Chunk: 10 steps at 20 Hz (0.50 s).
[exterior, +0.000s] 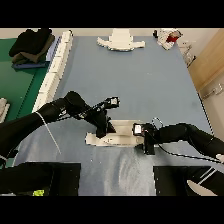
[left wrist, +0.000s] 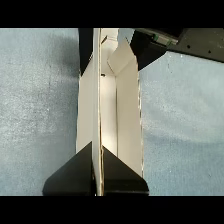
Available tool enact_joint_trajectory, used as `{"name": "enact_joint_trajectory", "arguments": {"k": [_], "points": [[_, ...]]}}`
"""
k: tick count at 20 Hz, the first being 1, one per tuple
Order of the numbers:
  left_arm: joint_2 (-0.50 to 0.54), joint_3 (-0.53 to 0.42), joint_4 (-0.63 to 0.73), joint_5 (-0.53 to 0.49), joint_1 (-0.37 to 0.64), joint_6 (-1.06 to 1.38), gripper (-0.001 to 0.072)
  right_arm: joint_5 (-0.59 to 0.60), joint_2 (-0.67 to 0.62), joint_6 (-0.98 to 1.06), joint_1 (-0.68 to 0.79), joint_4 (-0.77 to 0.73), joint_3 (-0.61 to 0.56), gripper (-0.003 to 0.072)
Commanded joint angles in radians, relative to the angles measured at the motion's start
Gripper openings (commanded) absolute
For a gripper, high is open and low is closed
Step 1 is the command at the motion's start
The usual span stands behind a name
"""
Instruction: Fold the box.
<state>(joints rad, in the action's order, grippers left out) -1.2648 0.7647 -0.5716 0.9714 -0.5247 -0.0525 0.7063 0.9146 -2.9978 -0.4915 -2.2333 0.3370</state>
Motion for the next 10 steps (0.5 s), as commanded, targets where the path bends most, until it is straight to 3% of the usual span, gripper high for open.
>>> {"name": "enact_joint_trajectory", "arguments": {"k": [1,2,9,10], "points": [[0.001,0.001,0.0,0.0,0.001,0.0,0.0015,-0.014,0.0,-0.003,0.0,0.0,0.0,0.0636],[0.001,0.001,0.0,0.0,0.001,0.0,0.0015,-0.014,0.0,-0.003,0.0,0.0,0.0,0.0663],[0.001,0.001,0.0,0.001,0.001,0.0,0.0015,-0.007,-0.021,-0.003,0.0,-0.008,0.0,0.0658],[0.001,0.001,0.0,0.0,0.001,0.0,0.0015,-0.006,-0.02,-0.003,0.0,-0.008,0.0,0.0612]]}}
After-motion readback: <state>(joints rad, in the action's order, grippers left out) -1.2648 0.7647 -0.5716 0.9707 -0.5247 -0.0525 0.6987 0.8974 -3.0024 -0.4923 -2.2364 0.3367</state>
